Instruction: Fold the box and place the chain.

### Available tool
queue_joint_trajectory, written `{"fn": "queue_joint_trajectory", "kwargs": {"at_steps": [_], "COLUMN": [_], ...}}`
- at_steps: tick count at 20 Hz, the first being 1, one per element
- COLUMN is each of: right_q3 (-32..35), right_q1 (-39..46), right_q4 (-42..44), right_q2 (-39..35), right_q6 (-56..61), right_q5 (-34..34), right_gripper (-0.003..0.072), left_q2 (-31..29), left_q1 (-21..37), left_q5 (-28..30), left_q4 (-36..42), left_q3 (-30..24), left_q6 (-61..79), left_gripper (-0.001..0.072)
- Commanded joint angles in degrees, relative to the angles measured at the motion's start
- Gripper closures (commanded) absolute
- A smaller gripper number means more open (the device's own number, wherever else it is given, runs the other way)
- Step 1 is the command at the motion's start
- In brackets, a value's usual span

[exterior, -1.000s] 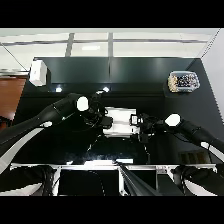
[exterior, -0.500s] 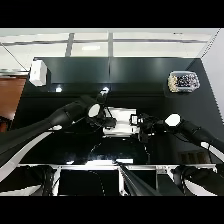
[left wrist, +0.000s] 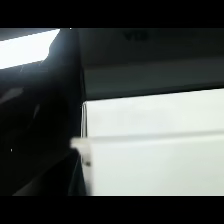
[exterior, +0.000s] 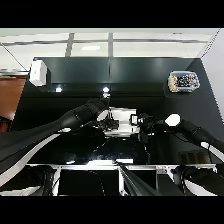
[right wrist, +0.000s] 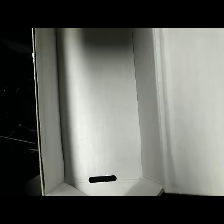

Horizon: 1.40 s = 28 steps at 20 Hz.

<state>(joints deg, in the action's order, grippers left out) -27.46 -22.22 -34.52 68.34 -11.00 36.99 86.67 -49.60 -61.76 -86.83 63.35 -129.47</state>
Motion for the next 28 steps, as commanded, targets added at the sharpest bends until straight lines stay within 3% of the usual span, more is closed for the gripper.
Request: {"fn": "queue_joint_trajectory", "kwargs": {"at_steps": [1, 4, 8, 9, 10, 11, 19, 21, 25, 28], "right_q3": [0.00, -0.02, 0.00, 0.00, 0.00, 0.00, 0.00, 0.00, 0.00, 0.00], "right_q1": [-0.04, -0.04, -0.07, -0.07, -0.07, -0.07, -0.07, -0.07, -0.07, -0.07], "right_q4": [0.00, 0.00, 0.00, 0.00, 0.00, 0.00, 0.00, 0.00, 0.00, 0.00], "right_q2": [0.02, 0.02, 0.02, 0.02, 0.02, 0.02, 0.02, 0.02, 0.02, 0.02], "right_q6": [0.00, 0.02, 0.02, 0.02, 0.02, 0.02, 0.00, 0.00, 0.02, 0.02], "right_q5": [0.04, 0.09, 0.09, 0.09, 0.09, 0.09, 0.07, 0.07, 0.09, 0.09], "right_gripper": [0.0503, 0.0503, 0.0503, 0.0503, 0.0503, 0.0503, 0.0503, 0.0503, 0.0503, 0.0504], "left_q2": [0.13, 0.13, 0.13, 0.13, 0.13, 0.13, 1.88, 2.67, 3.54, 3.54], "left_q1": [-0.04, -0.04, -0.04, -0.04, -0.04, -0.04, -0.07, -0.07, -0.09, -0.17], "left_q5": [0.17, 0.20, 0.11, 0.04, -0.17, -0.33, -2.40, -2.47, -2.60, -2.86], "left_q4": [-0.07, 0.13, 0.22, 0.42, 0.44, 0.50, -1.05, -1.03, -0.94, -0.94], "left_q3": [0.15, 0.15, 0.17, 0.17, 0.17, 0.17, 1.31, 2.45, 3.98, 3.98], "left_q6": [-2.49, -2.36, -2.40, -2.60, -3.06, -3.04, -3.61, -3.65, -3.61, -3.61], "left_gripper": [0.0538, 0.0684, 0.0678, 0.0553, 0.0372, 0.0335, 0.0342, 0.0400, 0.0685, 0.0685]}}
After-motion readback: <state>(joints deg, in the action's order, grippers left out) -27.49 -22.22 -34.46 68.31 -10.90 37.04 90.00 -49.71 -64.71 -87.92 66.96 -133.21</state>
